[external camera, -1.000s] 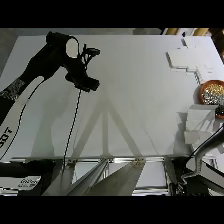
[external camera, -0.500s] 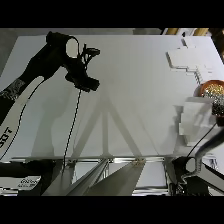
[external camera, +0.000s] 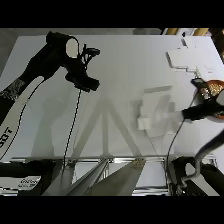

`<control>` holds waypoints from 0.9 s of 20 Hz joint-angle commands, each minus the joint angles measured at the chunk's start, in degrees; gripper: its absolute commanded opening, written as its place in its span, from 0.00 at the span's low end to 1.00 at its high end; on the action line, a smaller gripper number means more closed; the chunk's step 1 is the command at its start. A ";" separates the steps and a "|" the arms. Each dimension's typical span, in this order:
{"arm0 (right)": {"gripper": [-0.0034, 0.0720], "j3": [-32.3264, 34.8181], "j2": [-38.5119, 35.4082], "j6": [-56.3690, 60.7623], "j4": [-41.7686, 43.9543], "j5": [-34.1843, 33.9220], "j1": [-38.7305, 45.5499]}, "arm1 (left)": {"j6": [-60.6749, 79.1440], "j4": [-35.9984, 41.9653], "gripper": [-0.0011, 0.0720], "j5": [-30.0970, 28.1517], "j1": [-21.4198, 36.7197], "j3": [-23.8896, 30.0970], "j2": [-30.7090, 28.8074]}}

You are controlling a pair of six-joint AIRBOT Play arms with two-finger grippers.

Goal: Fold the box and place the chain.

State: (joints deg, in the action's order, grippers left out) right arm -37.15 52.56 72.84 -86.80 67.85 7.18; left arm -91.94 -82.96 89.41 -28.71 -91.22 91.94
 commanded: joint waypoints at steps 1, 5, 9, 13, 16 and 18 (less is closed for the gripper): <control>0.06 6.40 -6.05 2.54 8.79 -3.48 -9.92 | 0.00 0.00 0.03 -0.07 0.04 0.02 -0.04; 0.06 7.58 -7.19 6.84 8.85 -6.05 -16.63 | 0.50 0.24 0.03 -6.78 0.04 0.02 0.02; 0.06 7.58 -7.19 8.20 9.18 -7.80 -18.67 | 12.74 3.37 0.04 -3.82 0.46 0.04 0.09; 0.07 7.58 -7.19 8.20 9.20 -7.48 -18.67 | 24.74 22.80 0.22 -6.25 4.63 6.78 0.00; 0.07 7.58 -7.17 8.17 9.20 -7.45 -18.67 | 39.67 38.82 0.41 -7.48 6.86 16.02 0.02; 0.07 7.58 -7.19 8.17 9.20 -7.43 -18.67 | 42.99 39.65 0.92 -11.58 6.29 20.96 0.09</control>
